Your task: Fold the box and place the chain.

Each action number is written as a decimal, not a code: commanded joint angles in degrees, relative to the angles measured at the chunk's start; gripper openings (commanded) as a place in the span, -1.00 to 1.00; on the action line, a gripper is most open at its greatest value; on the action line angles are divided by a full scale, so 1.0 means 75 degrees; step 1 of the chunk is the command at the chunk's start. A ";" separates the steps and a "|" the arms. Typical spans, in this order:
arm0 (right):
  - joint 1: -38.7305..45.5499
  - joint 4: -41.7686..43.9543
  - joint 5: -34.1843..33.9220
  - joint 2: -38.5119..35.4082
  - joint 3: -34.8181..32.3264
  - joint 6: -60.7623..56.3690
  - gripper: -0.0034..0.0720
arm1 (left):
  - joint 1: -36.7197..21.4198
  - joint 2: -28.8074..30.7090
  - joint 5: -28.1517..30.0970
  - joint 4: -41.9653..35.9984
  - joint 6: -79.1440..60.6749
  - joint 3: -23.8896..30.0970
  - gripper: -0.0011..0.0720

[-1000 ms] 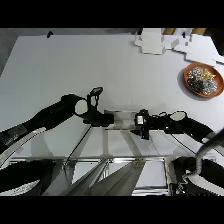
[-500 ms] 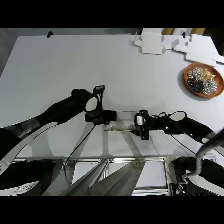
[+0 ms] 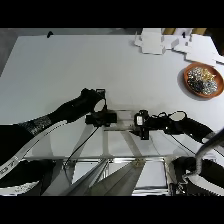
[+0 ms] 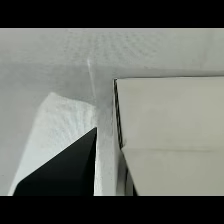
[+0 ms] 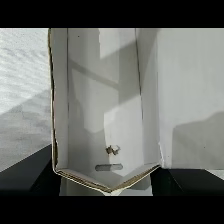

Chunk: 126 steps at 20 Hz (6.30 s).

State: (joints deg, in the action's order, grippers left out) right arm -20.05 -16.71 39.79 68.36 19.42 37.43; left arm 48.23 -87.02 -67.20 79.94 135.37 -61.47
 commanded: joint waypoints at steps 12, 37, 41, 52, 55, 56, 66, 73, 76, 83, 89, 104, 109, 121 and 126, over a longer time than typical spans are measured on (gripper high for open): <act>0.0003 0.0000 -0.0009 -0.0003 0.0006 -0.0006 0.10 | 0.0204 -0.0102 0.0280 0.0437 0.0323 -0.0012 -0.40; 0.0003 0.0000 -0.0009 -0.0003 0.0006 -0.0006 0.10 | 0.0201 -0.0087 -0.0041 0.0242 -0.0259 -0.0012 -0.21; 0.0003 0.0000 -0.0009 -0.0003 0.0006 -0.0006 0.10 | 0.0198 -0.0085 0.0079 -0.0140 -0.0938 -0.0012 -0.16; 0.0003 0.0000 -0.0009 -0.0003 0.0006 -0.0006 0.10 | 0.0204 -0.0102 0.0388 -0.0251 -0.0443 -0.0023 -0.66; 0.0003 0.0000 -0.0009 -0.0003 0.0006 -0.0006 0.10 | 0.0204 -0.0102 0.0391 -0.0242 -0.0341 -0.0023 -0.96; 0.0003 0.0000 -0.0009 -0.0003 0.0006 -0.0006 0.10 | 0.0201 -0.0099 0.0396 -0.0224 -0.0303 -0.0023 -0.96; 0.0003 0.0000 -0.0012 -0.0003 0.0006 -0.0006 0.10 | -0.0064 0.0711 0.0388 -0.0201 -0.0854 -0.0023 -0.17; 0.0003 0.0000 -0.0009 -0.0003 0.0006 -0.0006 0.10 | -0.0061 0.1856 -0.0399 -0.0414 -0.2468 -0.0023 -0.17; 0.0003 0.0000 -0.0009 -0.0003 0.0006 -0.0006 0.10 | -0.0064 0.2617 -0.0927 -0.0391 -0.3188 -0.0020 -0.17; 0.0003 0.0000 -0.0009 -0.0003 0.0006 -0.0006 0.10 | -0.0997 0.4348 -0.1180 -0.0396 -0.6747 0.0519 -0.17; 0.0003 0.0000 -0.0009 -0.0003 0.0006 -0.0006 0.10 | -0.3197 0.5152 0.0044 -0.1711 -1.2645 0.2751 -0.18; 0.0003 0.0000 -0.0009 -0.0003 0.0006 -0.0006 0.10 | -0.3372 0.2122 0.3005 -0.7035 -2.1434 0.4543 0.67; 0.0003 0.0000 -0.0009 -0.0003 0.0006 -0.0006 0.10 | -0.2914 0.1620 0.3468 -0.7382 -2.1598 0.4508 0.93; 0.0003 0.0000 -0.0009 -0.0003 0.0006 -0.0006 0.10 | -0.2900 0.1562 0.2739 -0.8005 -2.3221 0.4345 0.95; 0.0003 0.0000 -0.0009 -0.0003 0.0006 -0.0006 0.10 | -0.2900 0.1559 0.2640 -0.8309 -2.3221 0.4345 0.95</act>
State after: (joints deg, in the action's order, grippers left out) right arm -20.03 -16.71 39.70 68.36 19.42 37.41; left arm 26.48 -75.29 -46.30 19.38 -37.74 -28.82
